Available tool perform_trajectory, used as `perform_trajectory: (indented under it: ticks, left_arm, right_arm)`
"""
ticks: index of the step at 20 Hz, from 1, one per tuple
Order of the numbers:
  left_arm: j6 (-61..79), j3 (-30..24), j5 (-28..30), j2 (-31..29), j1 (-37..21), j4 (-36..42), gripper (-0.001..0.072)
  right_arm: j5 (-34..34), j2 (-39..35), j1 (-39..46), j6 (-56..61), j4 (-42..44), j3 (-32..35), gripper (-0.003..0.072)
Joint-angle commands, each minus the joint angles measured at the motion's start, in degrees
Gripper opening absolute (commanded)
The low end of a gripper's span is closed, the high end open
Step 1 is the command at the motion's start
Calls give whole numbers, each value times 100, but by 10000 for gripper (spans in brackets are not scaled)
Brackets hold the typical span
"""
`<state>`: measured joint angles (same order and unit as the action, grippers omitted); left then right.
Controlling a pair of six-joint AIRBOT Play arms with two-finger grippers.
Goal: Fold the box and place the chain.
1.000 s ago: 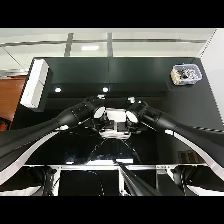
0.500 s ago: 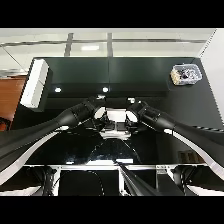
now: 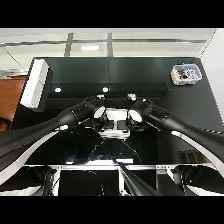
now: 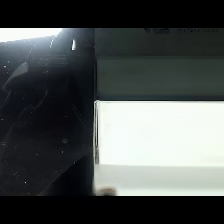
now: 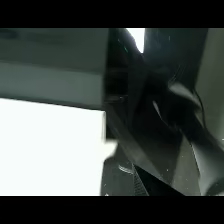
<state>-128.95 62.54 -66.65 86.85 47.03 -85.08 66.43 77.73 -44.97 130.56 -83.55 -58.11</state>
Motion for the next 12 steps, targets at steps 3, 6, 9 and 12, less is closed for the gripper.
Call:
perform_trajectory:
  ticks: [3,6,9,12]
  left_arm:
    - [-11,0,17,2,-4,9,27]
    - [-11,0,50,2,-4,9,27]
    - [-11,0,44,2,-4,9,28]
    - [-11,0,44,2,-2,9,27]
  right_arm:
    - [483,-1397,0,-98,-933,-13,437]
    - [1469,-2162,2,-96,-2653,-9,437]
    - [2363,-2385,332,-269,-4363,-7,437]
    - [1668,-2385,1279,-516,-4693,120,437]
